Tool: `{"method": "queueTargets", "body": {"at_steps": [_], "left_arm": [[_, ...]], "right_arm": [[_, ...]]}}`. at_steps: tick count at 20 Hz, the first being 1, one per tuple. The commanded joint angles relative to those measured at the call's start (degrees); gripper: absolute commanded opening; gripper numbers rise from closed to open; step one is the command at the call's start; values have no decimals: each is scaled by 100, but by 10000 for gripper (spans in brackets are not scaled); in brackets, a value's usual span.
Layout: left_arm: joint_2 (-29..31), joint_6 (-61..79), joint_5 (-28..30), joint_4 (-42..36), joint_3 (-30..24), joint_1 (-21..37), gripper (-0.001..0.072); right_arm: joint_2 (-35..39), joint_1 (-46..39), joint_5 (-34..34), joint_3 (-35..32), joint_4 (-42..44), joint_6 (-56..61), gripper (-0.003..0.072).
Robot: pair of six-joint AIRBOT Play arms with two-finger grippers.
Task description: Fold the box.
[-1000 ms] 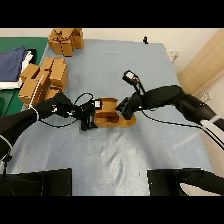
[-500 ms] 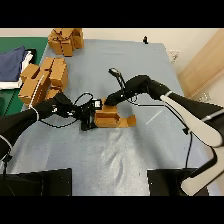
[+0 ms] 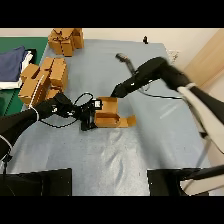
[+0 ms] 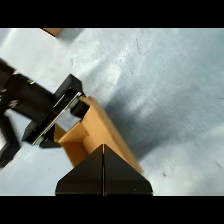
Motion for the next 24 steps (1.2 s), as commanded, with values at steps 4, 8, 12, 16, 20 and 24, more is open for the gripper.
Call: {"method": "queueTargets", "body": {"at_steps": [4, 8, 12, 16, 20, 24], "left_arm": [[-4, -9, 20, 9, 0, 9, 282], [-4, -7, 28, 22, 0, 11, 282], [-4, -9, 120, 22, 0, 9, 282], [-4, -9, 120, 22, 0, 9, 282], [-4, -7, 122, 20, 0, 9, 282], [-4, -7, 122, 20, 0, 9, 282]], "right_arm": [[2852, -129, 306, -2496, -1759, -1185, 4], [2734, 181, 1941, -3838, -1683, -3274, 551], [1814, 590, 3073, -3840, -1237, -4393, 598], [1193, 892, 2942, -3735, -1158, -4415, 597], [1128, 914, 3709, -3733, -1121, -4413, 596], [1128, 929, 3731, -3722, -1102, -4415, 584]]}}
